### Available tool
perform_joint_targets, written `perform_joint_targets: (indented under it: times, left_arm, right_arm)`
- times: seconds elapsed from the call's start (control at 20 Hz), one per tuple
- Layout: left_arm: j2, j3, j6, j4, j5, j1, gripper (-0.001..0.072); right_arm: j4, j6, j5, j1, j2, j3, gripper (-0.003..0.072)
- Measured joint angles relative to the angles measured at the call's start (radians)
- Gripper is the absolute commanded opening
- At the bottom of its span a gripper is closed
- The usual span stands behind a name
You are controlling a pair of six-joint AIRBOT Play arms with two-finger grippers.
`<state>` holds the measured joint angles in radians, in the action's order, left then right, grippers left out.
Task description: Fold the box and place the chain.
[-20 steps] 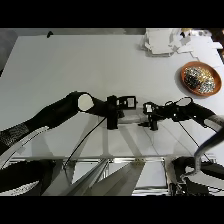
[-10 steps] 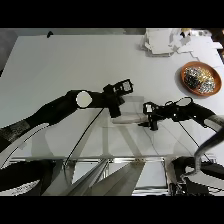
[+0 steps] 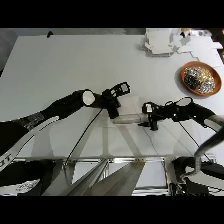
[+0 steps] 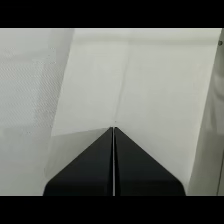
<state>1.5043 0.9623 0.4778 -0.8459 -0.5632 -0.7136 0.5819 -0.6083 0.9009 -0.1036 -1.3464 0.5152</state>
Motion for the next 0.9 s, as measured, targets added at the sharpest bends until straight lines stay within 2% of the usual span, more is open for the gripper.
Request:
perform_joint_targets:
  times: [0.15, 0.35, 0.4, 0.5, 0.7, 0.9]
  left_arm:
    - [-0.029, 0.000, -0.003, -0.023, -0.016, 0.008, 0.0010]
    - [-0.135, -0.001, -0.005, -0.126, -0.102, 0.033, 0.0016]
    - [-0.164, -0.001, -0.006, -0.155, -0.139, 0.040, 0.0044]
    - [-0.214, -0.001, -0.006, -0.213, -0.239, 0.050, 0.0217]
    - [-0.255, -0.019, -0.006, -0.262, -0.417, 0.059, 0.0223]
    - [-0.243, -0.080, -0.071, -0.246, -0.448, 0.061, 0.0233]
  right_arm:
    - [0.002, -0.005, -0.001, 0.000, 0.000, 0.000, 0.0444]
    - [0.003, -0.004, -0.002, 0.000, 0.000, 0.000, 0.0444]
    - [0.003, -0.003, -0.002, 0.000, 0.000, 0.000, 0.0444]
    - [0.003, -0.003, -0.002, 0.000, 0.000, 0.000, 0.0444]
    - [0.003, -0.003, -0.001, 0.000, 0.000, 0.000, 0.0444]
    - [0.002, -0.003, -0.001, 0.000, 0.000, 0.000, 0.0444]
